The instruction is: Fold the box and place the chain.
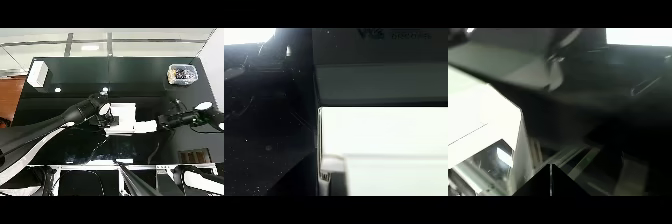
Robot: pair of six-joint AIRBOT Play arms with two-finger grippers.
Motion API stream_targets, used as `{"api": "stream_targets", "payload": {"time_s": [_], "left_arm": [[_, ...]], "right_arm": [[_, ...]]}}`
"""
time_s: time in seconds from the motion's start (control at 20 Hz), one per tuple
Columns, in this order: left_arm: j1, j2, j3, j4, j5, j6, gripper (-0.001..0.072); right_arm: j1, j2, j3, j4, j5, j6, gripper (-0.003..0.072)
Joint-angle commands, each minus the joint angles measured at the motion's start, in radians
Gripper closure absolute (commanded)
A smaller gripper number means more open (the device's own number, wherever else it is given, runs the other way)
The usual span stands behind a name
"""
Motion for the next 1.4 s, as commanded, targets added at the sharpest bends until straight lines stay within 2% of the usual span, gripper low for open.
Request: {"api": "stream_targets", "payload": {"time_s": [0.0, 0.35, 0.4, 0.45, 0.5, 0.75, 0.85, 0.95, 1.35], "left_arm": [[0.0, 0.0, 0.001, 0.0, 0.0, 0.0, 0.0683], [0.0, 0.0, 0.001, 0.0, 0.0, 0.0, 0.0683], [0.0, 0.0, 0.001, 0.0, 0.0, 0.0, 0.0683], [0.0, 0.0, 0.001, 0.0, 0.001, 0.0, 0.0683], [0.0, 0.0, 0.001, 0.0, 0.001, 0.0, 0.0683], [0.0, 0.0, 0.001, 0.0, 0.001, 0.0, 0.0683], [0.0, 0.0, 0.001, 0.0, 0.001, 0.0, 0.0683], [0.0, 0.0, 0.001, 0.0, 0.001, 0.0, 0.0683], [0.0, 0.0, 0.001, 0.0, 0.001, 0.0, 0.0683]], "right_arm": [[0.111, -0.031, -0.003, 0.088, -0.008, -0.102, 0.0677], [0.154, -0.031, 0.022, 0.129, 0.016, -0.127, 0.0669], [0.154, -0.031, 0.034, 0.129, 0.028, -0.127, 0.0432], [0.154, -0.03, 0.042, 0.135, 0.039, -0.127, 0.0133], [0.154, -0.03, 0.052, 0.142, 0.057, -0.127, 0.0067], [0.156, -0.028, 0.097, 0.172, 0.126, -0.101, 0.0071], [0.175, -0.028, 0.117, 0.163, 0.127, -0.074, 0.0257], [0.219, -0.027, 0.146, 0.15, 0.119, -0.061, 0.0257], [0.448, -0.027, 0.278, -0.122, -0.022, 0.282, 0.0258]]}}
